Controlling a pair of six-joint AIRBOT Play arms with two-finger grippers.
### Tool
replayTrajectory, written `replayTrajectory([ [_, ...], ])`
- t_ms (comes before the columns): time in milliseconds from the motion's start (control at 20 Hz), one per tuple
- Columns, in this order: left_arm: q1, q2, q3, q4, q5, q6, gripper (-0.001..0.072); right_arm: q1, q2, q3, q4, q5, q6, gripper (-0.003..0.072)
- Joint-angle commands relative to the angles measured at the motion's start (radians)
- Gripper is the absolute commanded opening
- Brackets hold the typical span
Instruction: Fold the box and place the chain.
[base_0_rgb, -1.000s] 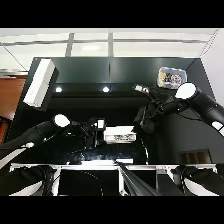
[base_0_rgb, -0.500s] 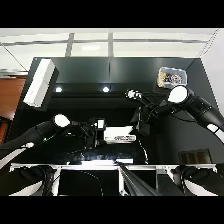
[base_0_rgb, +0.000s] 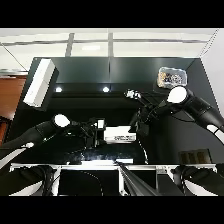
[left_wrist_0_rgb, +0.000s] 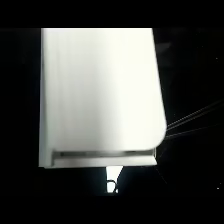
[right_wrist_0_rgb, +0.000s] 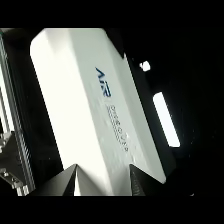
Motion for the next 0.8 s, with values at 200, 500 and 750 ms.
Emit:
replayTrajectory([
  [200,0.000,-0.001,0.000,0.000,0.000,0.000,0.0396,0.066,0.004,-0.005,-0.087,-0.020,0.082,0.0363],
  [500,0.000,-0.001,0.000,0.000,0.000,0.000,0.0396,0.114,0.004,-0.004,-0.089,-0.059,0.083,0.0225],
  [750,0.000,-0.001,0.000,0.000,0.000,0.000,0.0397,0.114,0.004,-0.004,-0.090,-0.060,0.082,0.0195],
])
